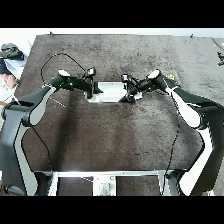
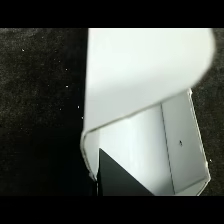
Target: Fold the box and place the chain.
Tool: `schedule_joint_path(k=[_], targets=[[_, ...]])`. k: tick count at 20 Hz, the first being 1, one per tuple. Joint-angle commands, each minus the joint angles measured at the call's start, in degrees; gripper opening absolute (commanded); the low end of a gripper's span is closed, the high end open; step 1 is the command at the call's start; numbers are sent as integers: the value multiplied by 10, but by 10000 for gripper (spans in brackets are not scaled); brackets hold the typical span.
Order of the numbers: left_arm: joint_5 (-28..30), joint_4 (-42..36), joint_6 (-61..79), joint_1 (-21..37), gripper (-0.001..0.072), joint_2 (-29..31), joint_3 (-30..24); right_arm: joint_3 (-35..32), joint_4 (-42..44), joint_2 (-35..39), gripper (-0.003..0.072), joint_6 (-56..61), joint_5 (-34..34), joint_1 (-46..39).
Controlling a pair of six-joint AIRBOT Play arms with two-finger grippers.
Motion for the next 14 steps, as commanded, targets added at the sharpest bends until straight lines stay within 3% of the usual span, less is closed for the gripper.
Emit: schedule_joint_path(k=[1, 3, 14], targets=[[0, 0, 0, 0, 13, 0, 0, 0, 1, -4, 531, 1, 0, 1], [0, 0, 0, 0, 13, 0, 0, 0, 1, -4, 459, 1, -2, 0], [1, 0, 0, 0, 13, 0, 0, 0, 2, -4, 461, 1, -6, -4]])
